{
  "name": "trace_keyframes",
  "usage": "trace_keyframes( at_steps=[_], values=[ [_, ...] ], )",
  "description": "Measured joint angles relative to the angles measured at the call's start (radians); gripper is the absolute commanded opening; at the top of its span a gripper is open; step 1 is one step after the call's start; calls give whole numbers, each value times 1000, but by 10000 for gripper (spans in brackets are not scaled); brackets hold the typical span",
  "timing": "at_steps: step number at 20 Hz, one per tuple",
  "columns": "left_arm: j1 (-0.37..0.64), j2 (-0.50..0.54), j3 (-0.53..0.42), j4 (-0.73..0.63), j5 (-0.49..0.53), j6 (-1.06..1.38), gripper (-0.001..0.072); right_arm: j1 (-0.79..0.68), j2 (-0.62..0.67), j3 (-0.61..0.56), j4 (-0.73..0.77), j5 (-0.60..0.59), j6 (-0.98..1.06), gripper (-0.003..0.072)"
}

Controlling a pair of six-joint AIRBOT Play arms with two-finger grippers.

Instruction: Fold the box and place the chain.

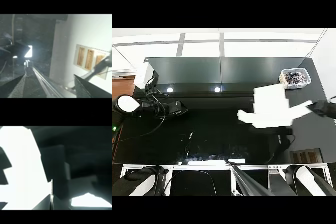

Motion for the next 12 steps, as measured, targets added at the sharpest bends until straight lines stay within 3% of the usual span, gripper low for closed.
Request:
trace_keyframes(
  at_steps=[3, 6, 12],
  values=[
    [0, 0, 0, -59, -5, 61, 713, 164, 123, -180, 195, -66, -74, 13],
    [0, 0, 0, -119, -6, 126, 711, 383, 221, -350, 341, -251, -116, 13],
    [13, -79, 3, -294, -21, 362, 708, 730, 278, -481, 461, -585, -133, 13]
  ],
)
